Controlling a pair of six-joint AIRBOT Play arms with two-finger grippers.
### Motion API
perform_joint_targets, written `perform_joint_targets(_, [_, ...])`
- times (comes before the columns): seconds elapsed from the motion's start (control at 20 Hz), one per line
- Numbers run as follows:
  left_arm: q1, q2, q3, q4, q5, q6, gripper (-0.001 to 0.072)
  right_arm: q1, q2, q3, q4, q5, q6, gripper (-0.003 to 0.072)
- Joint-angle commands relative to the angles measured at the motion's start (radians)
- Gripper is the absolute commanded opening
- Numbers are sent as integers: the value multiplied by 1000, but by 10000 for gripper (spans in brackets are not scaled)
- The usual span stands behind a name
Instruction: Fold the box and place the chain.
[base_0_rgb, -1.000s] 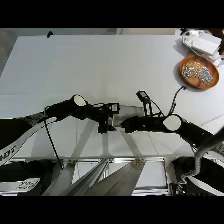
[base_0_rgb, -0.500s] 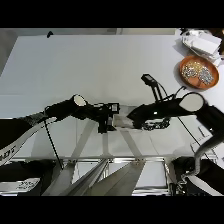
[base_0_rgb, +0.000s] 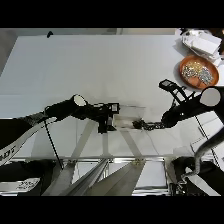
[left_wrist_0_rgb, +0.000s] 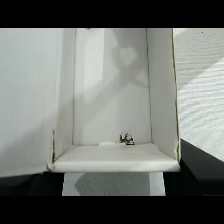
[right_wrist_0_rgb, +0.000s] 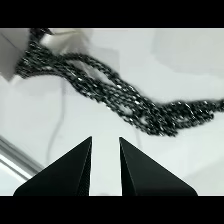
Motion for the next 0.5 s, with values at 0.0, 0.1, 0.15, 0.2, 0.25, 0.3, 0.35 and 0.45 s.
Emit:
perform_joint_targets(0.0, [1, 1, 1, 0, -8, 0, 137, -9, -68, -6, -103, 13, 2, 203])
perform_joint_targets(0.1, [1, 1, 1, 0, -7, 0, 137, -9, -121, -8, -105, 8, 20, 202])
perform_joint_targets(0.15, [1, 1, 1, 0, -7, 0, 137, -9, -147, -9, -105, -5, 38, 202])
perform_joint_targets(0.2, [1, 1, 1, 0, -7, 0, 137, -9, -168, -13, -106, -32, 57, 203])
perform_joint_targets(0.25, [1, 1, 1, 0, -8, 0, 137, -9, -179, -16, -104, -58, 58, 203])
perform_joint_targets(0.3, [1, 0, 1, 0, -7, 0, 137, -9, -187, -18, -104, -84, 58, 204])
perform_joint_targets(0.35, [1, 0, 1, 0, -7, 0, 137, -9, -190, -19, -104, -105, 64, 204])
perform_joint_targets(0.45, [1, 1, 1, 0, -7, 0, 137, -9, -198, -20, -104, -127, 78, 203])
